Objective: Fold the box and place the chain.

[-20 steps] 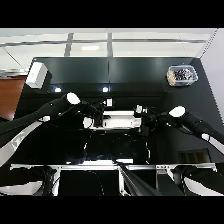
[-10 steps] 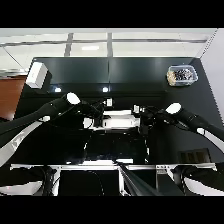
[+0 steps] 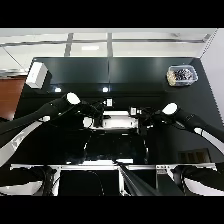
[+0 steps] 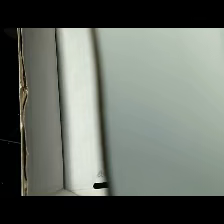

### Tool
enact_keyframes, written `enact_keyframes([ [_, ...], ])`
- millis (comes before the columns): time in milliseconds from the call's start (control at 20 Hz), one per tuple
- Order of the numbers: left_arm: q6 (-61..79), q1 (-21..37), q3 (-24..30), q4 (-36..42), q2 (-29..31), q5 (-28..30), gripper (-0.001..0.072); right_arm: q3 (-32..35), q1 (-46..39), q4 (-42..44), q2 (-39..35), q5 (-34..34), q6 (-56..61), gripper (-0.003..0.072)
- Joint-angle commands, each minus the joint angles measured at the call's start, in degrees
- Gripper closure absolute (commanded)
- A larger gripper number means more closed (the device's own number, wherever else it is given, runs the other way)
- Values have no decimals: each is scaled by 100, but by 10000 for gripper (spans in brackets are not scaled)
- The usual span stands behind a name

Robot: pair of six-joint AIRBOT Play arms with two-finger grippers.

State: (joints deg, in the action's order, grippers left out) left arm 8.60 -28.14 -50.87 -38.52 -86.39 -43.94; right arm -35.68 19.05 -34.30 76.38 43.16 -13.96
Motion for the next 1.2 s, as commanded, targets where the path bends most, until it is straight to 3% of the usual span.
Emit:
enact_keyframes([
  [0,-2,-4,2,0,-4,0,683,-15,35,-114,20,-98,133,-24],
  [100,-2,-4,2,0,-4,4,683,-15,35,-129,20,-94,133,152],
  [450,-2,-2,2,0,-4,4,683,-15,37,-127,20,-105,133,170],
  [500,-2,-2,2,0,-4,4,683,-15,44,-131,20,-101,131,351],
  [550,-2,-2,2,-2,-4,4,683,-15,52,-133,20,-111,131,443],
  [750,-4,2,0,-13,17,9,665,-15,50,-131,20,-109,133,446],
  [850,-109,46,0,-151,201,-15,266,-15,50,-131,20,-101,133,446],
  [900,-367,94,0,-280,356,-2,171,-15,48,-131,20,-98,133,446],
  [1050,-2096,387,0,-1349,1095,-188,143,-15,48,-131,20,-96,133,446],
  [1150,-3005,671,0,-2081,1617,-796,144,-15,48,-131,17,-96,133,446],
])
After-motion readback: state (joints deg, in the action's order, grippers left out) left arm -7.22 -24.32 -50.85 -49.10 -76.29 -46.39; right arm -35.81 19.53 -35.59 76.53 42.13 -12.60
